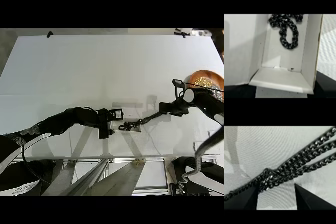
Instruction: Fold the box and place the chain.
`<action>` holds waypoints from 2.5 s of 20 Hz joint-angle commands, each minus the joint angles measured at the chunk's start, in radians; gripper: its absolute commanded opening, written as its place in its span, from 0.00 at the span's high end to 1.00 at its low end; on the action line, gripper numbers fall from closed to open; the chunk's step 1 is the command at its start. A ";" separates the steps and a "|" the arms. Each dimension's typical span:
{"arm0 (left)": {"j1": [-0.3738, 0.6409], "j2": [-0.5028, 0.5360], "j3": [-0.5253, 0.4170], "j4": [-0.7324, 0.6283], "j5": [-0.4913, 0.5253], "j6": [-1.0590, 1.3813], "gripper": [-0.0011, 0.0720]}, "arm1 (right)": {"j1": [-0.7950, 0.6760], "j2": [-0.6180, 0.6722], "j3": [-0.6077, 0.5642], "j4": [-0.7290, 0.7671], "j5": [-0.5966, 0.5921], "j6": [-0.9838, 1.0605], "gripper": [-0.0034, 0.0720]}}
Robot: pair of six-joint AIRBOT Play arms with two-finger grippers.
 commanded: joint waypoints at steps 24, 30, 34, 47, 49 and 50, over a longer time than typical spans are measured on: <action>0.002 0.000 0.000 0.000 0.000 0.000 0.80 | 0.200 0.389 -0.002 0.008 -0.041 -0.087 0.94; 0.001 0.000 0.000 0.000 0.001 0.000 0.80 | 0.296 0.689 -0.002 0.013 -0.031 -0.087 0.94; 0.001 0.000 0.000 0.000 0.000 0.000 0.80 | 0.378 0.825 -0.002 0.047 -0.057 -0.087 0.94; 0.001 0.000 0.000 0.000 0.000 0.000 0.80 | 0.578 0.649 -0.002 0.116 -0.101 -0.121 0.94; 0.001 0.000 0.000 0.000 0.000 0.000 0.80 | 0.598 0.558 -0.002 0.116 -0.102 -0.125 0.94; 0.001 0.000 0.000 0.000 0.000 0.000 0.80 | 0.606 0.519 -0.002 0.116 -0.101 -0.125 0.94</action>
